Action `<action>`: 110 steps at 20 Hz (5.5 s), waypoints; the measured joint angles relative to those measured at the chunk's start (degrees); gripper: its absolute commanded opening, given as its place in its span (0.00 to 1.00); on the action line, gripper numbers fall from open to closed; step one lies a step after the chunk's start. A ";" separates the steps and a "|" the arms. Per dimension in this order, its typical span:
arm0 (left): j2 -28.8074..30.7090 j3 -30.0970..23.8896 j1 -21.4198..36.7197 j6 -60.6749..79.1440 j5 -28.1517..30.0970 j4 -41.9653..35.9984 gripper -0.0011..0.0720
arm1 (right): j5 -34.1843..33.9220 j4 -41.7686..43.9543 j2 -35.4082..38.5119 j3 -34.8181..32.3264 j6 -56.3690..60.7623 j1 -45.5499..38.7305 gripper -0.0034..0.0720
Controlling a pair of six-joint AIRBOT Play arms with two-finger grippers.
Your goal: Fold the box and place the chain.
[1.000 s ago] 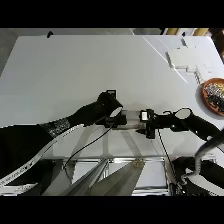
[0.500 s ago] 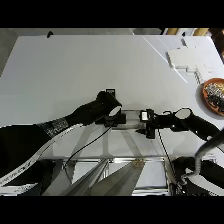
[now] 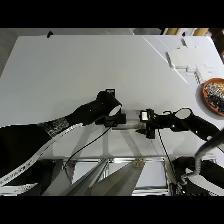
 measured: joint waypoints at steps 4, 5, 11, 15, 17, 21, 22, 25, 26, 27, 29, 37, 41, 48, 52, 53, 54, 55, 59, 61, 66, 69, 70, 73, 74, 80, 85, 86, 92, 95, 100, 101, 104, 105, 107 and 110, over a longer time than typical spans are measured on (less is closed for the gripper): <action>0.15 0.02 0.00 0.00 -0.22 -0.48 0.15 | 0.00 -0.02 0.00 0.00 -0.02 0.00 0.58; 0.15 0.02 0.00 0.00 -0.28 -0.57 0.15 | 0.00 -0.04 0.00 0.00 -0.02 -0.02 0.58; 0.04 0.02 -0.13 0.04 -0.72 -0.76 0.03 | 0.00 -0.04 0.00 0.00 -0.04 -0.02 0.58; 0.31 0.04 -0.20 0.37 -0.76 -1.99 0.58 | 0.00 -0.02 0.00 0.00 -0.09 0.00 0.58; 1.25 0.04 0.09 2.08 -0.81 -1.81 0.80 | 0.00 -0.02 0.00 0.00 -0.07 0.00 0.58; 5.05 0.04 1.16 12.57 -1.20 -1.33 0.80 | 0.00 -0.02 0.00 0.00 -0.04 0.00 0.58; 6.45 0.04 1.53 15.96 -1.55 -0.90 0.80 | 0.00 -0.02 0.00 0.00 -0.04 0.00 0.58; 11.45 0.04 2.27 26.56 -5.18 -1.27 0.80 | 0.00 -0.02 0.00 0.00 -0.04 0.00 0.58; 13.53 0.04 2.64 30.53 -7.15 -1.01 0.80 | 0.00 -0.02 0.00 0.00 -0.02 0.00 0.58; 15.47 0.04 3.04 34.23 -9.16 -0.90 0.81 | 0.00 -0.02 0.00 0.00 -0.02 0.00 0.58; 19.82 -0.07 4.04 42.32 -12.41 -1.07 0.81 | 0.00 -0.02 0.00 0.00 -0.02 0.00 0.58; 32.35 -14.60 9.94 86.51 -2.34 -11.76 0.81 | 0.00 -0.02 0.00 0.00 -0.02 0.00 0.58; 32.79 -26.77 12.39 108.43 11.28 -19.80 0.88 | -0.02 -0.02 0.00 0.00 -0.02 0.00 0.58; 25.16 -34.32 19.04 135.80 24.63 -34.88 0.98 | 0.00 -0.02 0.00 0.00 -0.02 0.00 0.58; 18.16 -31.85 20.74 144.61 24.11 -41.59 0.98 | -0.02 -0.02 0.00 0.00 -0.02 0.00 0.58; 16.26 -30.67 20.74 145.81 23.28 -42.49 0.98 | -0.02 -0.02 0.00 0.00 -0.02 0.00 0.58; 14.73 -29.77 20.59 146.53 22.82 -43.30 0.98 | 0.00 -0.02 0.00 0.00 -0.02 0.00 0.58; 13.53 -29.05 20.24 147.36 22.53 -43.95 0.98 | 0.00 -0.02 0.00 0.00 -0.02 0.00 0.58; 11.30 -27.71 18.45 149.35 22.18 -45.42 0.98 | -0.02 -0.02 0.00 0.00 -0.02 0.00 0.58; 10.91 -27.50 17.99 149.87 22.23 -45.81 0.98 | -0.02 -0.02 0.00 0.00 -0.02 0.00 0.58; 10.54 -27.30 17.62 149.79 21.31 -46.21 0.98 | -0.02 -0.02 0.00 0.00 -0.02 0.00 0.58; 10.51 -27.30 17.55 147.08 21.29 -46.25 0.98 | -0.02 -0.02 0.00 0.00 -0.02 0.00 0.58; 10.51 -27.30 17.55 145.68 21.53 -46.25 0.98 | -0.02 0.00 0.00 0.00 -0.02 0.00 0.58; 10.58 -27.43 17.25 142.46 22.77 -46.27 0.98 | -0.02 0.00 0.00 0.00 0.02 0.00 0.58; 10.71 -27.63 16.98 142.14 23.17 -46.27 0.98 | -0.02 0.00 0.00 0.00 0.00 0.00 0.58; 11.39 -30.64 15.82 145.00 26.95 -48.43 0.97 | -0.02 -0.02 0.00 0.00 0.00 0.00 0.58; 12.52 -31.74 15.65 149.41 28.61 -50.53 0.97 | -0.02 -0.02 0.00 0.00 0.00 0.00 0.58; 12.87 -32.02 15.69 150.35 28.61 -50.88 0.97 | -0.02 -0.02 0.00 0.00 0.00 0.00 0.58; 15.04 -35.74 15.89 156.60 29.44 -55.74 0.97 | 0.31 -0.22 0.00 0.00 -0.22 0.00 0.58; 16.22 -36.59 16.61 160.26 29.20 -59.60 0.97 | 0.17 -0.07 0.00 0.00 0.00 0.00 0.58; 16.70 -37.00 18.49 162.31 28.39 -62.05 0.97 | -0.02 0.02 0.00 0.00 0.00 0.00 0.58; 16.57 -37.00 18.60 162.46 28.24 -62.62 0.97 | -0.02 0.00 0.00 0.00 0.02 0.00 0.58; 15.15 -37.05 18.32 163.58 28.24 -64.70 0.97 | -0.02 0.00 0.00 0.00 0.00 0.00 0.58; 14.49 -37.05 17.97 164.34 28.22 -65.72 0.97 | -0.02 0.00 0.00 0.00 0.00 0.00 0.58; 13.40 -37.05 17.22 166.29 28.48 -68.54 0.96 | -0.02 -0.02 0.00 0.00 0.00 0.00 0.58; 12.52 -37.05 16.48 168.45 28.87 -71.82 0.88 | 0.00 -0.07 0.00 0.00 -0.13 0.00 0.58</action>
